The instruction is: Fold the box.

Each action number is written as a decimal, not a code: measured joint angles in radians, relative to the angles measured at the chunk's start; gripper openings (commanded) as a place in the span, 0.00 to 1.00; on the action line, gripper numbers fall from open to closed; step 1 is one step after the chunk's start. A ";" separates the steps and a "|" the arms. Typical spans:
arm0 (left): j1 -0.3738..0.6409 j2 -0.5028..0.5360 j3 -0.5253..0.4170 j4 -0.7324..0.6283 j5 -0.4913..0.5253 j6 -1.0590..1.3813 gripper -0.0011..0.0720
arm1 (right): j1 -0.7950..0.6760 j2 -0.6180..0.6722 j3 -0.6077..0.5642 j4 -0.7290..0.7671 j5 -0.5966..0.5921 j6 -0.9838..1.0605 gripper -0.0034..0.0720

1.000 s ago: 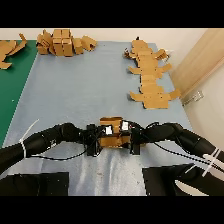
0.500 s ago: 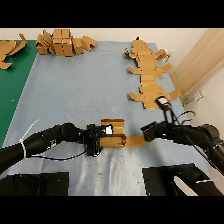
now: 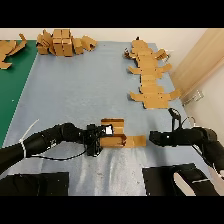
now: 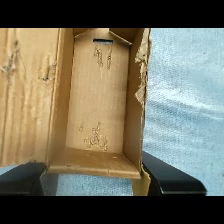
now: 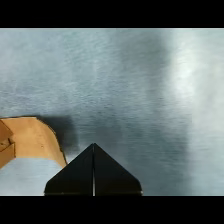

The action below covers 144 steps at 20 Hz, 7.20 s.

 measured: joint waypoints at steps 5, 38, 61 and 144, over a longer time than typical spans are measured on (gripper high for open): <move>0.000 0.000 0.000 0.000 0.000 0.000 0.78 | 0.018 -0.155 -0.014 0.203 0.062 -0.136 0.05; 0.000 0.000 0.000 0.000 0.000 0.000 0.78 | 0.255 -0.174 0.066 0.382 0.143 -0.167 0.22; 0.000 0.000 0.000 0.000 0.000 0.000 0.78 | 0.372 -0.190 0.098 0.374 0.158 -0.135 0.44; 0.000 0.000 0.000 0.000 0.000 0.000 0.78 | 0.246 -0.774 0.335 0.879 -0.209 -1.122 0.05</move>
